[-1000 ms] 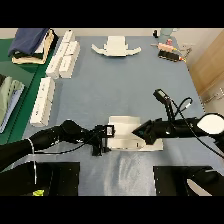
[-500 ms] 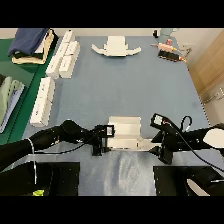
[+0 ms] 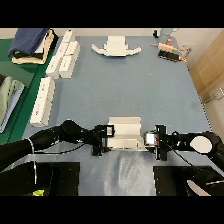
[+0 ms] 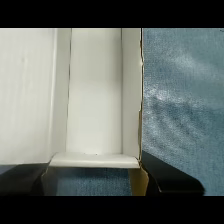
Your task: Fold the box.
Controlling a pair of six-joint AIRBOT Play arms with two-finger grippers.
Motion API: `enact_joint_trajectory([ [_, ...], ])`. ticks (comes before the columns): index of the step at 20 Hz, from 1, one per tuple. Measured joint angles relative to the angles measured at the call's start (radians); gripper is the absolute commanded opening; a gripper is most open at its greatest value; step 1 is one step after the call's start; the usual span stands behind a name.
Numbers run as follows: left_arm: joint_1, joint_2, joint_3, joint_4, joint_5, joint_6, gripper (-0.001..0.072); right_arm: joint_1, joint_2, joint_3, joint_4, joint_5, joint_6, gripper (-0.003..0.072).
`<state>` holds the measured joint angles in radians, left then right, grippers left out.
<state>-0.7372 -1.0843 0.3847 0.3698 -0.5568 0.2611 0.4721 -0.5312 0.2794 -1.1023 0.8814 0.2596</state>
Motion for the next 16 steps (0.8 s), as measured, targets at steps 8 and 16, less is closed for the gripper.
enact_joint_trajectory([
  [8,0.0,0.0,0.0,0.0,0.0,0.0,0.0409,0.021,-0.073,-0.008,0.12,-0.083,-0.085,0.0244],
  [16,0.0,0.0,0.0,0.0,-0.001,0.0,0.0409,0.022,-0.107,-0.008,0.253,-0.103,-0.112,0.0446],
])
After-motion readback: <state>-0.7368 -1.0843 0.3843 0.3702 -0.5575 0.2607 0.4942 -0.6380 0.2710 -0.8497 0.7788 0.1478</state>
